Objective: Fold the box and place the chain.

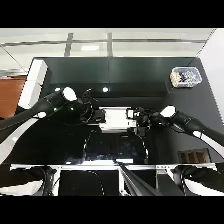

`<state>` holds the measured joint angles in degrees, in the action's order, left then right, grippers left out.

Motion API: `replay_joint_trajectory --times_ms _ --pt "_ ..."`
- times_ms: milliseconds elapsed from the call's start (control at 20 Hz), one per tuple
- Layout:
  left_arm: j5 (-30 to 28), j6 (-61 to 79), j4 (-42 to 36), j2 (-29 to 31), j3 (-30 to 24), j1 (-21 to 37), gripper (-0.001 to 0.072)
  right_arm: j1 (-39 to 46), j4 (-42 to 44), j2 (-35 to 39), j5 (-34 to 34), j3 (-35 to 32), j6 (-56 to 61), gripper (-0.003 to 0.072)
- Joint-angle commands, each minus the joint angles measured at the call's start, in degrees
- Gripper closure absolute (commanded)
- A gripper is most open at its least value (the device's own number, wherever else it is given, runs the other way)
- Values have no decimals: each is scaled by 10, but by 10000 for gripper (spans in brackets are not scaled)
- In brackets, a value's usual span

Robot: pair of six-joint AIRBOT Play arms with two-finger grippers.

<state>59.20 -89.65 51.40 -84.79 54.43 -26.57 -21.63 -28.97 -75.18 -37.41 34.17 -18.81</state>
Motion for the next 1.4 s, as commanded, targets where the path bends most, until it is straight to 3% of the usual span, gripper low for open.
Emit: replay_joint_trajectory --times_ms 0,450,700,1050,1150,1350 --pt "-40 -87 65 0 0 -28 314 0 0 0 0 0 0 547" --pt "10 -384 398 -1 81 -152 314 0 0 0 2 0 2 547" --pt "12 -460 403 -12 93 -189 314 0 0 0 2 0 2 548" --pt "14 -474 376 -24 92 -190 316 0 0 0 1 0 2 548" --pt "14 -473 370 -28 92 -190 424 0 0 0 1 0 2 548" --pt "13 -473 362 -33 92 -191 427 0 0 0 1 0 2 548"
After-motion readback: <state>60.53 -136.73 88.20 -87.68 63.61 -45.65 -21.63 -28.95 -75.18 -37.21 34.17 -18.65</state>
